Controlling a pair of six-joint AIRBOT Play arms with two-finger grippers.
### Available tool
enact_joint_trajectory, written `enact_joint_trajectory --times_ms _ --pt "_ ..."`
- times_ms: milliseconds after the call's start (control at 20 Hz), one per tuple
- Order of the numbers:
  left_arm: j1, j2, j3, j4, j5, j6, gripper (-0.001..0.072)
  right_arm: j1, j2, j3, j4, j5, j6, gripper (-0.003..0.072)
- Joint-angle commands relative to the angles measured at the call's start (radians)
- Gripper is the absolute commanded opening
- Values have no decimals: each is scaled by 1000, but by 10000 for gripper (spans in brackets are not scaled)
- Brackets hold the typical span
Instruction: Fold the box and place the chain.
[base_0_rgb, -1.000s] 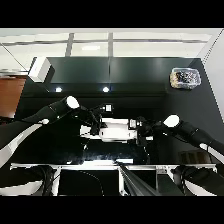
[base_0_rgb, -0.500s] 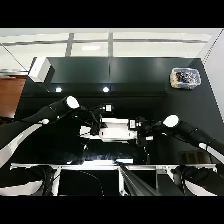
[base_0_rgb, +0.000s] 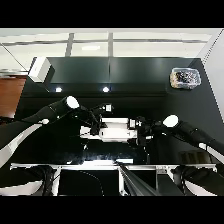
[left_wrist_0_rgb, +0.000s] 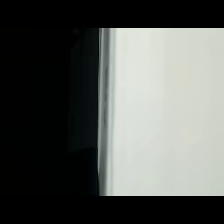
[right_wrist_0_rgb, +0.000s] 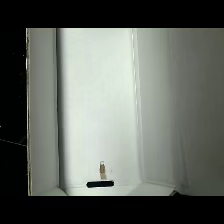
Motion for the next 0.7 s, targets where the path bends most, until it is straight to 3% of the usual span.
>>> enact_joint_trajectory --times_ms 0,450,500,550,650 --pt "0 0 -1 0 0 2 29 10 -2 0 -21 -10 16 699" --pt "0 0 -1 0 0 2 29 16 -3 0 -35 -22 34 698" --pt "0 0 -1 1 0 2 29 16 -3 0 -35 -22 34 667" --pt "0 0 -1 1 0 2 29 16 -3 0 -35 -22 34 546" --pt "0 0 -1 1 -1 2 29 16 -3 0 -35 -22 34 536"
